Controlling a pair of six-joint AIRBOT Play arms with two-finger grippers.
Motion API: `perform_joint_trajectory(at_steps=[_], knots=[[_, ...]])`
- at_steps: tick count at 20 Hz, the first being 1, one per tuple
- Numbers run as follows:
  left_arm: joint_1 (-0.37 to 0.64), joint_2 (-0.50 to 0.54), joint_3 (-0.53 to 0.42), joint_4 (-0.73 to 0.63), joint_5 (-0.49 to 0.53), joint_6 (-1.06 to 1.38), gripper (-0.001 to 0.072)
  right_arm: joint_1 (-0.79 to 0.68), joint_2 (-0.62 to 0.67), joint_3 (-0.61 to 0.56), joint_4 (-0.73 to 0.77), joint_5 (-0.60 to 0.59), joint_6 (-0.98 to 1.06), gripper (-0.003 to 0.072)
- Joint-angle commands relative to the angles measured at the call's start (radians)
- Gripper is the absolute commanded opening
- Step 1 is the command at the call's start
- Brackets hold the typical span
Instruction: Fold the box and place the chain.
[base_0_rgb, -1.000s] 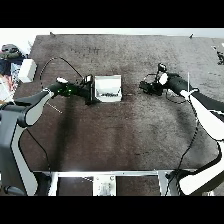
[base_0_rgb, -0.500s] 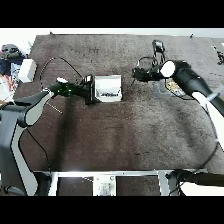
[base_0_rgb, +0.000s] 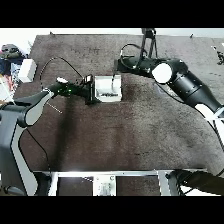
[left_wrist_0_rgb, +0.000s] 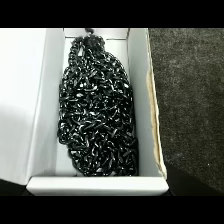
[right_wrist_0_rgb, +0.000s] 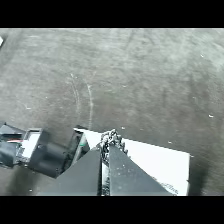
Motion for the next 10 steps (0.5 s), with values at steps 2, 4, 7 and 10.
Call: perform_joint_trajectory(at_steps=[2,4,7,10], knots=[[0.0,0.0,0.0,0.0,0.0,0.0,0.0163,0.045,-0.056,0.0,0.008,-0.06,0.002,0.0012],[0.0,0.0,0.0,0.0,0.0,0.0,0.0163,0.045,-0.09,0.0,0.008,-0.061,0.002,0.0013],[0.0,0.0,0.0,0.0,0.0,0.0,0.0163,0.045,-0.133,0.0,0.007,-0.037,0.002,0.0013],[0.0,0.0,0.0,0.0,0.0,0.0,0.0163,0.044,-0.155,0.0,-0.01,-0.023,-0.003,0.0273]])
